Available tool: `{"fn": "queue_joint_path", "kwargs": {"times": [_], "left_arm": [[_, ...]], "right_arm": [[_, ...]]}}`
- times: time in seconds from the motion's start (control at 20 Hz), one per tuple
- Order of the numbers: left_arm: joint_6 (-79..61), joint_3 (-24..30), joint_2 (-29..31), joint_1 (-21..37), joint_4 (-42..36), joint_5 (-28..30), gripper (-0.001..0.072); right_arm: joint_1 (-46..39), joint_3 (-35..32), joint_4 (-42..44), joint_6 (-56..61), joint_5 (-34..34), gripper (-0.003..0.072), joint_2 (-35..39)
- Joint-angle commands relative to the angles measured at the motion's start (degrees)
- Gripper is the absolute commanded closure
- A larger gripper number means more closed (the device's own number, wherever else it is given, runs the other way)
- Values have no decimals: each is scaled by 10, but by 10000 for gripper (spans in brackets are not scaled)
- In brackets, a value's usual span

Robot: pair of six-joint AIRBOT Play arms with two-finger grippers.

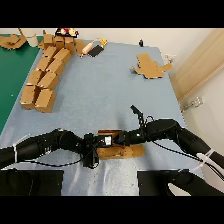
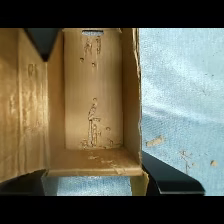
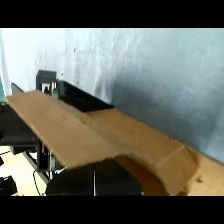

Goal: Fold the box.

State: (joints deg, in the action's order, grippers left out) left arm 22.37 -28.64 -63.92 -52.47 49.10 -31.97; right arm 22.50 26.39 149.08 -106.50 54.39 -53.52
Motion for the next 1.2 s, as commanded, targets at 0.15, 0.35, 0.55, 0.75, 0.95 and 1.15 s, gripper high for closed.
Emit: {"fn": "queue_joint_path", "kwargs": {"times": [0.15, 0.35, 0.55, 0.75, 0.95, 1.15], "left_arm": [[0, 0, 0, 0, 0, -1, 327], [0, 0, 0, 0, 0, 0, 328], [0, 0, 0, 0, 0, 0, 328], [0, 0, 0, 0, 0, 0, 327], [0, 0, 0, 0, 0, 0, 327], [0, 0, 0, 0, 0, 0, 328]], "right_arm": [[-68, 0, -38, -63, -10, 690, -45], [-59, -7, -34, -76, -2, 690, -69], [-52, -25, -35, -88, -17, 690, -72], [-61, -8, -71, -110, -32, 689, -68], [-82, 63, -212, -82, -22, 689, -21], [-79, 59, -336, -23, 32, 688, 98]]}}
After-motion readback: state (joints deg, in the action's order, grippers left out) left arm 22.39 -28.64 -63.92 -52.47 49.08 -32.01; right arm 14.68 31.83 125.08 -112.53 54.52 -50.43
